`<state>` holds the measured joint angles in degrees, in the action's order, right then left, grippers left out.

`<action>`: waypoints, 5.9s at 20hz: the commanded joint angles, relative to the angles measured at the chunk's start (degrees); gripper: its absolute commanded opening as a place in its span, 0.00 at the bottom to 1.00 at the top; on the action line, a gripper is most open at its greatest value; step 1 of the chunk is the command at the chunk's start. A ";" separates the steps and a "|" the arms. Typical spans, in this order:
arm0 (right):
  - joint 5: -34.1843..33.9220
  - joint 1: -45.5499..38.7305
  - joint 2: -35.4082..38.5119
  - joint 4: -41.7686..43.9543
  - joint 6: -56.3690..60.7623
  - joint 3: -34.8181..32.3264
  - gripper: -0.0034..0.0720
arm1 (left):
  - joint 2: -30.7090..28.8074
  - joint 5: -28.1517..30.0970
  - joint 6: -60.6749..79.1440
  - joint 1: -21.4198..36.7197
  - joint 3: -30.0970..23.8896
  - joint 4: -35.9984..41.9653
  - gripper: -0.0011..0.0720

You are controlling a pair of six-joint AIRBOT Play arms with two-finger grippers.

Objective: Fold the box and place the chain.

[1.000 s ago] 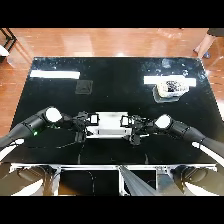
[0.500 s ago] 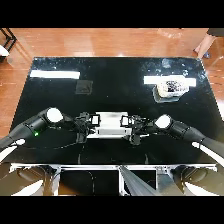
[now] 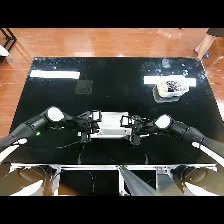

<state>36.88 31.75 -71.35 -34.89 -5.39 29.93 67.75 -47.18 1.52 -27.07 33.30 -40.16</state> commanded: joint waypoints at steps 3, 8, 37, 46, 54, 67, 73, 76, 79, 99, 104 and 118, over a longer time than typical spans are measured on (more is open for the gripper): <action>0.00 0.04 -0.04 0.09 0.04 -0.02 0.36 | 2.29 0.42 0.04 -2.08 0.07 1.90 0.34; 0.00 0.04 -0.04 0.09 0.04 -0.02 0.36 | 2.27 0.55 0.04 -1.92 0.07 1.64 0.38; 0.00 0.04 -0.04 0.04 0.04 -0.02 0.36 | -11.69 -16.20 -55.80 32.57 -3.82 -10.10 0.04; 0.02 0.04 -0.04 -0.09 0.04 -0.02 0.36 | 5.60 -13.29 -69.51 27.10 -6.21 0.35 0.04; 0.02 0.04 -0.04 -0.09 0.07 -0.02 0.36 | 6.80 -13.33 -64.26 22.95 -5.97 8.09 0.61; 0.02 0.04 -0.04 -0.09 0.04 -0.02 0.36 | 1.97 -16.33 -61.75 23.61 -5.90 10.91 0.79; 0.02 0.04 -0.04 -0.09 0.04 -0.02 0.36 | -3.13 -13.40 -63.84 17.92 -5.90 11.32 0.79; 0.02 0.04 -0.04 -0.09 0.07 -0.02 0.36 | -3.43 -8.52 -67.45 12.85 -5.90 11.30 0.79; 0.02 0.04 -0.04 -0.09 0.04 -0.02 0.36 | -4.92 -3.54 -72.15 8.37 -5.90 10.80 0.79; 0.02 0.04 -0.04 -0.09 0.04 -0.02 0.36 | -8.83 9.29 -100.85 -5.73 -5.73 -5.70 0.79; 0.02 0.04 -0.04 -0.11 0.04 -0.02 0.36 | -8.74 9.29 -101.20 -5.73 -5.70 -5.92 0.79; 0.02 0.04 -0.04 -0.11 0.04 -0.02 0.36 | -4.02 6.47 -126.88 -14.40 2.36 -33.55 0.79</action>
<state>36.88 31.75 -71.35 -35.03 -5.37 29.95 61.78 -38.24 -117.03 -39.05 32.34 -64.62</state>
